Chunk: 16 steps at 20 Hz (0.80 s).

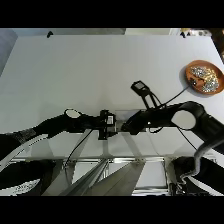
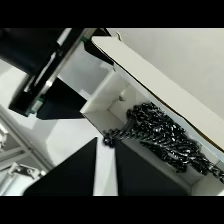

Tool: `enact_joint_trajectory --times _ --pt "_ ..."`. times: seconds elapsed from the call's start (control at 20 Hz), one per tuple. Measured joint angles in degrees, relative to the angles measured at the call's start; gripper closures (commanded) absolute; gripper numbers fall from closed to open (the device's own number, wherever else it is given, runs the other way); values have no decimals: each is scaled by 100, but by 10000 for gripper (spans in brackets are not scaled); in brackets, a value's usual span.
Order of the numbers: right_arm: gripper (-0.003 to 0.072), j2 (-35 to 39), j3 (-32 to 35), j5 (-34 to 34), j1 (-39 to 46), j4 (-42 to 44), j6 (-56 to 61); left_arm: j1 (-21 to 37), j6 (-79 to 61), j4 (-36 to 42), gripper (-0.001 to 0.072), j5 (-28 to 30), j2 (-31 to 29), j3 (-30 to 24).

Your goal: Fold the box and place the chain.

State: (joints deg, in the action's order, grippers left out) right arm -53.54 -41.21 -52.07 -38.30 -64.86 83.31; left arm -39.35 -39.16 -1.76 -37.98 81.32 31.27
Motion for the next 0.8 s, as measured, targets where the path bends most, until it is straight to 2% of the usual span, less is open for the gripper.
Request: enact_joint_trajectory --times 0.15,0.35,0.55,0.8 --pt "388 -94 -203 -208 22 -212 -44 0 0 -2 575 0 0 0" --pt "390 -7 -918 -726 374 -599 -107 0 2 -2 575 0 0 0" --pt "391 66 -1449 -935 1147 -1169 -127 0 2 0 575 0 0 0" --pt "391 -299 -1600 -1078 2345 -1801 -76 0 2 0 575 0 0 0"
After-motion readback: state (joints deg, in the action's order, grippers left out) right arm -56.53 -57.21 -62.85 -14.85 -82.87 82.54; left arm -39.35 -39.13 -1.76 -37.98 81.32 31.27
